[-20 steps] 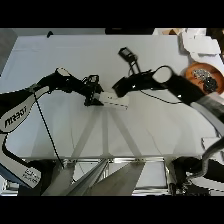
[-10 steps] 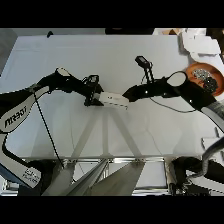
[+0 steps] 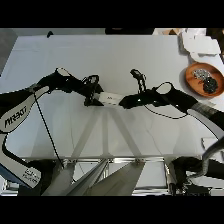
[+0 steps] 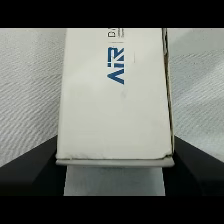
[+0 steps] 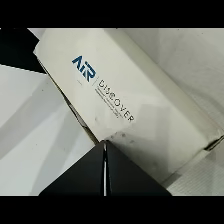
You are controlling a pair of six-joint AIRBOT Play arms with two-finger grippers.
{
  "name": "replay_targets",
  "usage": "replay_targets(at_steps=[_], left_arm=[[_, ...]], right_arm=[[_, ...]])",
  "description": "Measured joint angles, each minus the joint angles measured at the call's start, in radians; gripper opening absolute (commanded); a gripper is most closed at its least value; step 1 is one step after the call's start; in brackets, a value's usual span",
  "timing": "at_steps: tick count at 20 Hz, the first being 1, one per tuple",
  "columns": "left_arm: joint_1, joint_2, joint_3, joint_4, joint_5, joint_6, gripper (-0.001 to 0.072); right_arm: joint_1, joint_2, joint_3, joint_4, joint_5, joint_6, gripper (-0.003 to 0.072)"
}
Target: Fold the box and place the chain.
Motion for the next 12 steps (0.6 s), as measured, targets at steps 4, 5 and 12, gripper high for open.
replay_targets(at_steps=[4,5,12], left_arm=[[-0.002,0.000,0.000,-0.003,0.000,-0.006,0.0347],[-0.001,0.000,0.000,-0.005,0.002,-0.007,0.0347],[0.000,0.000,0.000,-0.004,0.002,-0.006,0.0347]], right_arm=[[0.003,0.040,-0.003,-0.018,-0.015,0.003,0.0011],[0.003,0.065,-0.005,-0.030,-0.015,0.003,0.0011],[0.003,0.379,0.018,-0.096,0.024,0.003,0.0013]])
